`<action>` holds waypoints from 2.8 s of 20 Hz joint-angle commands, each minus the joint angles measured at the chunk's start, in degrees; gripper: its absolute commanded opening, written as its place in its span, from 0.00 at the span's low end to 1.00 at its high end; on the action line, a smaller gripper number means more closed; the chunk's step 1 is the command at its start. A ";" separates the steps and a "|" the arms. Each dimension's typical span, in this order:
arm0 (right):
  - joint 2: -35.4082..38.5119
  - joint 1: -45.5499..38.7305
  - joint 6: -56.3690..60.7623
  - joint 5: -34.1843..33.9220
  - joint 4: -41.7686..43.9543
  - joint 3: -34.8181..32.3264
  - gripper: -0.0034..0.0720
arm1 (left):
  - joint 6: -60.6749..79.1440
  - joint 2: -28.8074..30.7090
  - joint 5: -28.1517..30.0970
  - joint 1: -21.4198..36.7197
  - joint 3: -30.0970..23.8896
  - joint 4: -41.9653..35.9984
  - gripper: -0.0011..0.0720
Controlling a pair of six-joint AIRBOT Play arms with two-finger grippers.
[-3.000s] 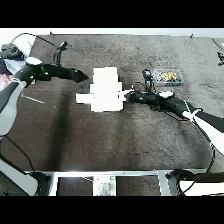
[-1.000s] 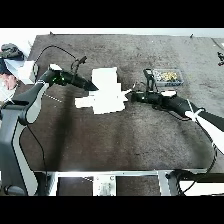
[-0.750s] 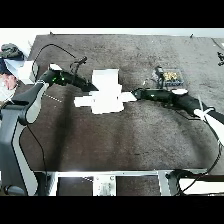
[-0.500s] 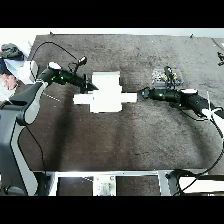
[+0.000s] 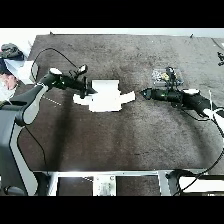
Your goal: Fold the box and place the chain.
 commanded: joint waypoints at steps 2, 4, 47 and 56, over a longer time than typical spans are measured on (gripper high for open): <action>-0.02 -0.04 -3.91 -0.50 -0.07 0.02 0.62 | 6.54 0.04 2.73 -0.02 -2.93 -0.52 0.02; -0.02 -0.04 -6.84 -0.50 0.13 0.04 0.62 | 6.51 -0.07 2.91 -0.04 -2.95 -0.50 0.02; -4.74 24.57 -41.07 -12.37 -14.71 6.56 0.93 | 6.47 -0.24 2.91 -0.02 -2.89 -0.76 0.03; -8.35 19.82 -39.52 -1.68 -17.20 15.34 0.93 | 6.47 -0.24 2.91 -0.02 -2.89 -0.74 0.03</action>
